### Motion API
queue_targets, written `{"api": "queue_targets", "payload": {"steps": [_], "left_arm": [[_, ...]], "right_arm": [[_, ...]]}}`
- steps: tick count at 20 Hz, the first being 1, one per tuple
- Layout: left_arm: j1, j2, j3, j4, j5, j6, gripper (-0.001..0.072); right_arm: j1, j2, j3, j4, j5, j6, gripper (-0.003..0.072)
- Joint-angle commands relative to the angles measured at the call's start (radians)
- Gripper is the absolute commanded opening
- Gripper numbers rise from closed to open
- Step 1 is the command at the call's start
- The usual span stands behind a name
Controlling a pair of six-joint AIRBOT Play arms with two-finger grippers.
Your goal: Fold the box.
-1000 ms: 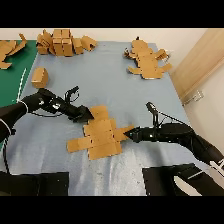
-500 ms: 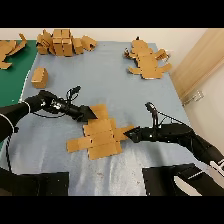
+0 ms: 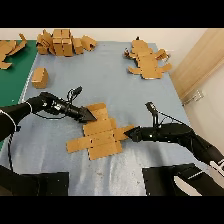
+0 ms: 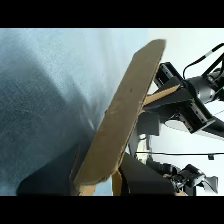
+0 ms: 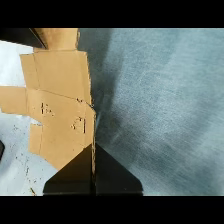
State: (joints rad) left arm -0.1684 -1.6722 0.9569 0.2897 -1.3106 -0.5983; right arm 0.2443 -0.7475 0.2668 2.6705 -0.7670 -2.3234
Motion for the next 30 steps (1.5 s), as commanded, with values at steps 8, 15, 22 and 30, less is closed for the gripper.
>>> {"api": "queue_targets", "payload": {"steps": [8, 15, 22, 30], "left_arm": [[0.004, -0.001, 0.0, -0.002, 0.002, 0.042, 0.0054], [0.0, -0.001, 0.001, -0.04, 0.001, 0.137, 0.0011], [-0.112, 0.078, 0.071, -0.024, 0.091, 0.29, 0.0011], [-0.274, 0.205, -0.019, -0.028, 0.208, 0.613, 0.0012]], "right_arm": [[0.001, 0.0, 0.0, -0.004, 0.008, 0.001, 0.0004], [0.001, 0.0, 0.0, -0.018, 0.02, 0.011, 0.0264], [-0.167, 0.002, 0.058, -0.238, 0.134, 0.411, 0.0295], [-0.232, 0.074, 0.134, -0.217, 0.119, 0.472, 0.0023]]}}
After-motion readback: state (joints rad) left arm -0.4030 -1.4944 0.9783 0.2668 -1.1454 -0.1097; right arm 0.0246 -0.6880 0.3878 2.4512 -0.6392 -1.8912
